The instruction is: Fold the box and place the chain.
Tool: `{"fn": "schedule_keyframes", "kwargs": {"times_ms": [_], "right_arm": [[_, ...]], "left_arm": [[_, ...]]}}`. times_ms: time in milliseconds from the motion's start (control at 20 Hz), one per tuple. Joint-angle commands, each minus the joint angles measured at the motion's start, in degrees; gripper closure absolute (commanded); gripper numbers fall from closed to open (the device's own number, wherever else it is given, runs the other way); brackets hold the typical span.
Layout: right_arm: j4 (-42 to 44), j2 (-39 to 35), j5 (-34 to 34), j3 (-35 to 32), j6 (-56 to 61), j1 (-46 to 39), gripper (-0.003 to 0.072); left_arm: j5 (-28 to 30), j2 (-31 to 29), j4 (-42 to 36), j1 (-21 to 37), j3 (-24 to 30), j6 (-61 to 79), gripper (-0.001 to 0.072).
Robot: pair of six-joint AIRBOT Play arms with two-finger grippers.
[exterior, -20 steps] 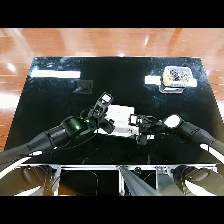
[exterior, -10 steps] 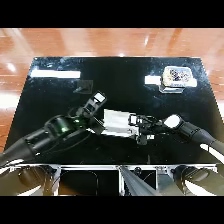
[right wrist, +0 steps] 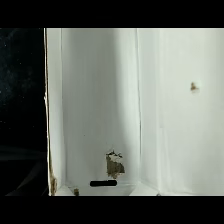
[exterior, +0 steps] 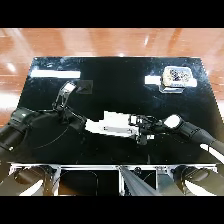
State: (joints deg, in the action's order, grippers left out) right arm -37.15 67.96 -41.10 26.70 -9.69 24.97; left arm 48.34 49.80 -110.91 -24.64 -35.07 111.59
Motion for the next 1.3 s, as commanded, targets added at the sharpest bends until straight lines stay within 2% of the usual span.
{"fn": "schedule_keyframes", "kwargs": {"times_ms": [0,150,250,550,800,1250], "right_arm": [[0.07,0.04,0.00,-0.04,0.02,0.02,0.0134],[0.07,0.04,-0.11,-0.04,0.02,0.02,0.0134],[0.07,0.04,-0.28,-0.04,0.02,0.02,0.0135],[0.07,0.07,-0.26,-0.04,0.02,0.02,0.0135],[0.07,0.11,-0.26,-0.04,0.04,0.02,0.0134],[0.07,0.33,-0.26,-0.04,0.02,0.02,0.0134]], "left_arm": [[9.31,1.60,-18.18,3.37,0.50,35.43,0.0083],[5.14,3.30,-10.67,-1.11,0.48,49.59,0.0083],[-0.20,4.76,-7.32,-3.63,0.48,50.18,0.0085],[-2.82,11.23,-7.06,-5.31,0.48,54.18,0.0090],[-9.57,14.78,-9.25,-5.44,0.48,54.31,0.0094],[-10.01,16.44,-11.21,-8.66,0.48,54.64,0.0102]]}}
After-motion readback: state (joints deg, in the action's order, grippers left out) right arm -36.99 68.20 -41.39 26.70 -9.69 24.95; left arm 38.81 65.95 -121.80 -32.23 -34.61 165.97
